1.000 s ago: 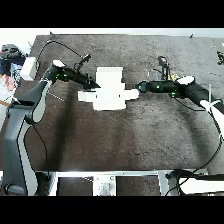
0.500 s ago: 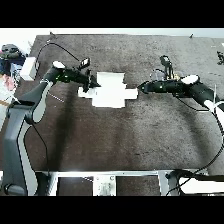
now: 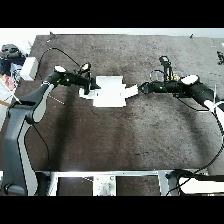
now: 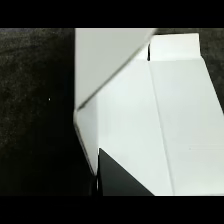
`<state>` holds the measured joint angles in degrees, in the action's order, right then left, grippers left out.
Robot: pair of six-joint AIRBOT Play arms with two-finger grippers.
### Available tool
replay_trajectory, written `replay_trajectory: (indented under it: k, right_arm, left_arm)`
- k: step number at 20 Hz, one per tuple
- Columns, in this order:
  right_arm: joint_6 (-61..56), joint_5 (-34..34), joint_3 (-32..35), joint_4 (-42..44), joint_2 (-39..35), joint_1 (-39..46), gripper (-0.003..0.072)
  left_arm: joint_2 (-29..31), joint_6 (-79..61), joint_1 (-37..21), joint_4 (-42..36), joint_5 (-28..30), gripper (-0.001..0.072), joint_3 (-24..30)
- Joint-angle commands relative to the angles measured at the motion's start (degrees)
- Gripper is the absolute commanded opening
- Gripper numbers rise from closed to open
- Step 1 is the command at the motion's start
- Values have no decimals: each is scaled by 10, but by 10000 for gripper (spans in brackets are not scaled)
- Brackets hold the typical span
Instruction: Fold the box and place the chain.
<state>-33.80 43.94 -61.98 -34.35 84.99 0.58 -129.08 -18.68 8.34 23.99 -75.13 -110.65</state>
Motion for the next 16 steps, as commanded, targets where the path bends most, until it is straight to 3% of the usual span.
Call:
replay_trajectory:
  k: [1,7,14,15,16]
  right_arm:
    - [32,0,0,-2,0,0,467]
    - [171,9,0,1,0,-15,497]
    - [345,11,0,6,12,-91,499]
    - [361,11,0,5,21,-101,528]
    - [379,11,0,6,31,-109,720]
  left_arm:
    - [-1,-4,0,23,4,11,1]
    - [0,-4,0,30,6,11,1]
    - [0,-2,0,30,6,12,1]
    - [0,-3,0,29,7,12,1]
    - [0,-3,0,29,7,12,1]
